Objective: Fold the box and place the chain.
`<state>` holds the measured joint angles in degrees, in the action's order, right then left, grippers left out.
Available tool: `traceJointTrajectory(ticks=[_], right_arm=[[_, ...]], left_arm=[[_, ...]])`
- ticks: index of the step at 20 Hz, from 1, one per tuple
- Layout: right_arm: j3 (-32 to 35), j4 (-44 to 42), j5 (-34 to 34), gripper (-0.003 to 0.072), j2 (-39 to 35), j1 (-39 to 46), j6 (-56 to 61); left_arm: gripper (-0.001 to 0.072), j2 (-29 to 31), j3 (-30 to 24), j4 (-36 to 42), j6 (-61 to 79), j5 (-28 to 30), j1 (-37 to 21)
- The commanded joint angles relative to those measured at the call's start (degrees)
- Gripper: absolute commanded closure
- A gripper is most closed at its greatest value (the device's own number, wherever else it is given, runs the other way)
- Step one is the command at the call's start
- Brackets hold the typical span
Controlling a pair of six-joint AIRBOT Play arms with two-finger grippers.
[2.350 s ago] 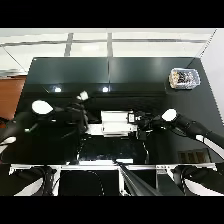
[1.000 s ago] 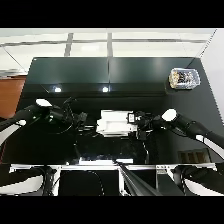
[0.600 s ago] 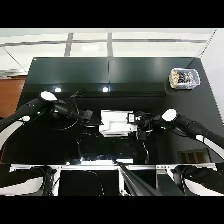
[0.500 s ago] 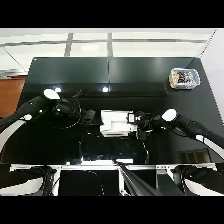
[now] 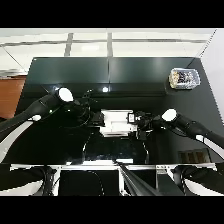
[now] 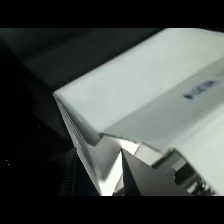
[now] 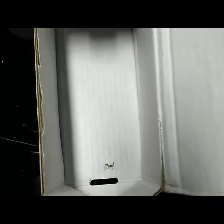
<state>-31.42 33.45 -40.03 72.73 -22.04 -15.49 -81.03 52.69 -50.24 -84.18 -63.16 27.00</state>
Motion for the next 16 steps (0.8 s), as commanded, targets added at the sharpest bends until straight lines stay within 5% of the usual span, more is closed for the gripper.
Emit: traceJointTrajectory(ticks=[1, 4, 12, 16], right_arm=[[0.0, 0.0, 0.0, 0.0489, 0.0, 0.0, 0.0], [0.0, 0.0, 0.0, 0.0489, 0.0, 0.0, 0.0], [0.0, 0.0, 0.0, 0.0489, 0.0, 0.0, 0.0], [0.0, 0.0, 0.0, 0.0489, 0.0, 0.0, 0.0]], left_arm=[[0.0381, 0.0, 0.7, -5.3, -8.3, 3.0, 3.5], [0.0382, 0.0, 0.8, -6.7, -12.1, 4.8, 5.6], [0.0383, 0.0, 4.3, -32.0, -38.5, 4.9, 16.2], [0.0431, -0.8, 5.7, -33.7, -44.7, 3.5, 18.9]])
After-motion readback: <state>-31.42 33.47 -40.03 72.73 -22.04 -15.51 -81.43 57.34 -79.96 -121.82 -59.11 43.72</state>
